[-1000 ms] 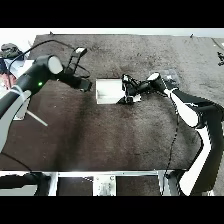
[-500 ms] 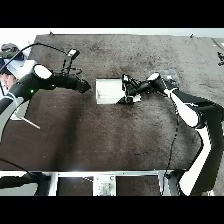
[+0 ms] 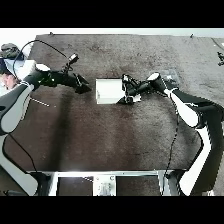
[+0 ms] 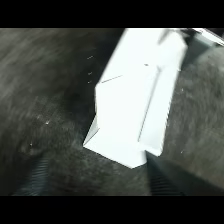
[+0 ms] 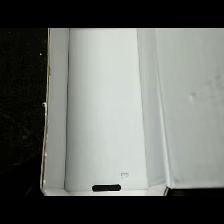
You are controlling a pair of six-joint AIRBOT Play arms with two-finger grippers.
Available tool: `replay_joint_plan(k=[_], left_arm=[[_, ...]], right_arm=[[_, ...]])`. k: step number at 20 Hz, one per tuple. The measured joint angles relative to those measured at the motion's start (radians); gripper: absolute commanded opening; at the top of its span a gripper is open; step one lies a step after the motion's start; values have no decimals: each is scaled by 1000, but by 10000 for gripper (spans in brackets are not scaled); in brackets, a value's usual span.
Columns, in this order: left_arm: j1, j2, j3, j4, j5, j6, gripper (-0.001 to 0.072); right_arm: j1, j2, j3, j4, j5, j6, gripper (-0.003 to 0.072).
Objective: Fold the box and place the chain.
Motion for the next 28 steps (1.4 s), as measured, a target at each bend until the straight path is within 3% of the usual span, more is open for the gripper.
replay_joint_plan(k=[1, 5, 11, 28], left_arm=[[4, -26, 11, 0, -21, 67, 720], [-6, -86, 33, -5, -84, 270, 720], [-43, -124, 40, -10, -93, 435, 720], [-104, -180, 40, -39, 2, 560, 719]], right_arm=[[0, 0, 0, 0, 0, 0, 473], [0, 0, 0, 0, 0, 0, 473], [0, 0, 0, 0, 0, 0, 473], [0, 0, 0, 0, 0, 0, 473]])
